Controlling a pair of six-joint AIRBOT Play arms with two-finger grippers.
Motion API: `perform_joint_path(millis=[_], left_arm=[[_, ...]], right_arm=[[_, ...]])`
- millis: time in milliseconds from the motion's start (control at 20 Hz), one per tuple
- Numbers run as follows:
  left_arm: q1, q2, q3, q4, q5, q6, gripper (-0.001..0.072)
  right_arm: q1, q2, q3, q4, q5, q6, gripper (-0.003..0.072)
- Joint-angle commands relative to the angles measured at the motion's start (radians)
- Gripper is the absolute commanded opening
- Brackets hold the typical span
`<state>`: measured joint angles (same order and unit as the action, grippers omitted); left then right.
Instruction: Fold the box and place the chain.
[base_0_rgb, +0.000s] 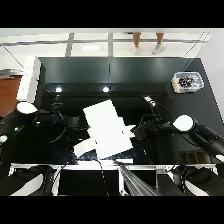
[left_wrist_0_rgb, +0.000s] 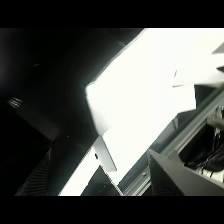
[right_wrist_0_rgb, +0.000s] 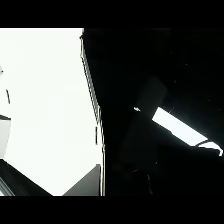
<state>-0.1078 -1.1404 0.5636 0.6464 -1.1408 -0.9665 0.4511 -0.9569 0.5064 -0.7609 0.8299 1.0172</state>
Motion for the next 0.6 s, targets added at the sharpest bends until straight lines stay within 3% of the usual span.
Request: perform_joint_path(millis=[0, 200, 300, 400, 500, 550], left_arm=[[-0.09, -0.157, 0.045, -0.076, 0.016, 0.208, 0.0716], [-0.119, -0.301, 0.117, -0.125, -0.032, 0.318, 0.071], [-0.119, -0.346, 0.143, -0.129, -0.103, 0.377, 0.0693], [-0.116, -0.364, 0.155, -0.108, -0.111, 0.388, 0.0667], [-0.117, -0.365, 0.163, -0.077, -0.106, 0.391, 0.0478], [-0.117, -0.365, 0.163, -0.074, -0.107, 0.393, 0.0443]], right_arm=[[0.002, 0.0, -0.001, 0.002, -0.001, 0.0, 0.0024], [0.002, 0.0, -0.001, 0.0, 0.005, 0.0, 0.0024], [0.002, 0.0, -0.001, 0.0, 0.004, 0.0, 0.0024], [0.002, 0.0, -0.001, 0.0, 0.004, 0.0, 0.0024], [0.002, 0.0, -0.001, -0.001, 0.004, 0.0, 0.0024], [0.002, 0.0, -0.001, -0.002, 0.004, 0.0, 0.0024]])
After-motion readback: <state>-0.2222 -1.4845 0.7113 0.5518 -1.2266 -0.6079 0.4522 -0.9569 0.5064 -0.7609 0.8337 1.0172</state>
